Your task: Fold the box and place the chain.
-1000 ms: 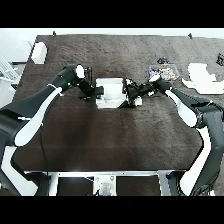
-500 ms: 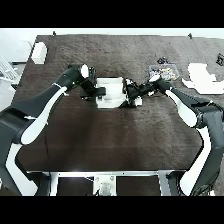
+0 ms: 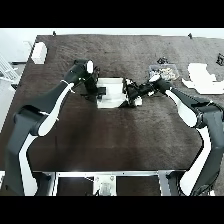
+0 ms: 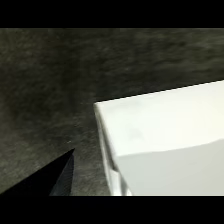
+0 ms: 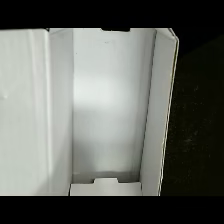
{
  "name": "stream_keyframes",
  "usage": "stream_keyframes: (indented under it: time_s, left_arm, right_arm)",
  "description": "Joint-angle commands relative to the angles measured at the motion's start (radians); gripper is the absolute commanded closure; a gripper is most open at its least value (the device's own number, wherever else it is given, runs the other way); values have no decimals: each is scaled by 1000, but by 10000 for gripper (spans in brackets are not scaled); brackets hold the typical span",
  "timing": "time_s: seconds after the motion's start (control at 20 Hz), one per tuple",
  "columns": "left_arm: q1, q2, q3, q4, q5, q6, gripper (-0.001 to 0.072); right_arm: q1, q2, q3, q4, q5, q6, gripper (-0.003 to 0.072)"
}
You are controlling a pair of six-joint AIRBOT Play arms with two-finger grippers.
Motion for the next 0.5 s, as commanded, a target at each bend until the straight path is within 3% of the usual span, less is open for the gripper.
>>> stream_keyframes:
  time_s: [0.0, 0.15, 0.25, 0.45]
  left_arm:
    - [-6, -40, 48, 31, -88, -14, 295]
    - [-17, -47, 48, 65, -110, -16, 297]
    - [-17, -48, 48, 69, -104, -14, 625]
    - [-23, -48, 48, 68, -80, -4, 639]
  right_arm:
    - [0, 0, 0, 0, 0, 0, 175]
    - [0, 0, 0, 0, 0, 0, 175]
    - [0, 0, 0, 0, 0, 0, 175]
    - [0, 0, 0, 0, 0, 0, 175]
